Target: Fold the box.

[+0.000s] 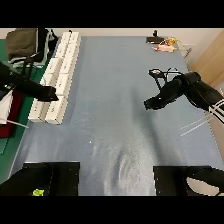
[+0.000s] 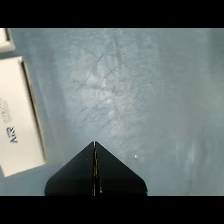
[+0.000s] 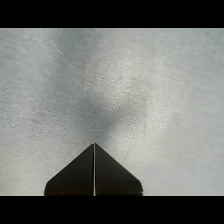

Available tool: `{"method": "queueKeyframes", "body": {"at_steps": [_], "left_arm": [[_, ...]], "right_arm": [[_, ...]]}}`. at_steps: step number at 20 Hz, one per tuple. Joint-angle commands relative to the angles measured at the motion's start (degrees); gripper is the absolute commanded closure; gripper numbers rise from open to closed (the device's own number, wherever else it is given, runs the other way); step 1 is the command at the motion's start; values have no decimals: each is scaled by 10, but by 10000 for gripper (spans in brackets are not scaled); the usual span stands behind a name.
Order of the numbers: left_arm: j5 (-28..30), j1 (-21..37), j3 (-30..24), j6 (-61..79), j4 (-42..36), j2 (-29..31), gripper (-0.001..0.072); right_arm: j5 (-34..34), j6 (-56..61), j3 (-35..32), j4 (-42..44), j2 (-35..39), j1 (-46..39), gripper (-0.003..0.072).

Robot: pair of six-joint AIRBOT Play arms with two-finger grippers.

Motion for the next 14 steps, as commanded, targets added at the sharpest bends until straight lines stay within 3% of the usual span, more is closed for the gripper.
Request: {"method": "queueKeyframes", "body": {"at_steps": [1,6,14], "left_arm": [[46,-81,47,-34,7,-73,696],[109,-162,49,-35,3,-138,696],[111,-204,49,-35,3,-156,696]], "right_arm": [[0,0,0,-1,0,0,682],[0,0,0,-1,0,0,682],[0,0,0,-1,0,0,683]]}}
